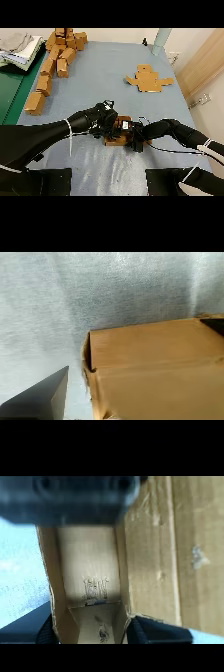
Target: Fold the box.
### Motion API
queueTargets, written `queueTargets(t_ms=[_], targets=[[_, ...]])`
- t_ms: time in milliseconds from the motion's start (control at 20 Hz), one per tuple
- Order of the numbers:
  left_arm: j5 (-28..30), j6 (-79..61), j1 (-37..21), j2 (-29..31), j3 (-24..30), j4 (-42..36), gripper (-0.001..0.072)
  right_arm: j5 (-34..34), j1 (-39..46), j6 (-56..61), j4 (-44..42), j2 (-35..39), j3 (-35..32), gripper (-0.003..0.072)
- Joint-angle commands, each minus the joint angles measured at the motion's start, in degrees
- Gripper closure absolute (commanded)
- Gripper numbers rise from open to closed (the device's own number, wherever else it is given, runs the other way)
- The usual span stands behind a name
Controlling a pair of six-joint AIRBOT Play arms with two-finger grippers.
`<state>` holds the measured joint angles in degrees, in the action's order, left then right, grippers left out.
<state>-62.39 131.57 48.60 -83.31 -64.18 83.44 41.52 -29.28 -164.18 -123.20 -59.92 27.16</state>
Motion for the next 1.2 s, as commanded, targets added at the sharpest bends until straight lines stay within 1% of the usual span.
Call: queueTargets(t_ms=[0,250,400,500,550,600,650,700,750,800,1150], targets=[[-0.15,0.02,0.35,-1.53,-1.05,-0.31,0.0211,-0.02,0.0,0.0,0.0,0.0,0.02,0.0226],[-0.57,0.02,0.35,-3.17,-1.16,-0.7,0.021,-0.02,0.0,0.0,0.0,0.0,0.02,0.0225],[0.9,0.02,0.37,-3.37,-1.18,-0.72,0.0211,0.0,0.0,0.0,0.0,0.0,0.02,0.0225],[0.9,0.02,0.35,-3.37,-1.18,-0.7,0.0212,0.0,0.0,0.0,0.0,0.0,0.02,0.0225],[0.9,0.02,0.35,-3.37,-1.18,-0.7,0.025,0.0,0.0,0.0,0.0,0.0,0.02,0.0225],[0.96,0.02,0.37,-3.37,-1.18,-0.7,0.0358,-0.02,0.0,0.0,0.0,0.0,0.02,0.0225],[1.36,0.04,0.37,-3.39,-1.18,-0.72,0.0378,-0.02,0.0,0.0,0.0,0.0,0.02,0.0226],[1.44,0.07,0.37,-3.41,-1.18,-0.74,0.0446,0.0,0.0,0.0,0.0,0.0,0.02,0.0226],[1.36,0.0,0.37,-3.43,-1.18,-0.92,0.0671,-0.02,0.0,0.0,0.0,0.0,0.02,0.0226],[1.42,-0.04,0.37,-3.43,-1.18,-0.94,0.0697,-0.02,0.0,0.0,0.0,0.0,0.02,0.0225],[1.73,0.5,0.37,-3.43,-1.18,-1.29,0.0696,0.0,0.0,0.0,0.0,0.0,0.02,0.0225]])
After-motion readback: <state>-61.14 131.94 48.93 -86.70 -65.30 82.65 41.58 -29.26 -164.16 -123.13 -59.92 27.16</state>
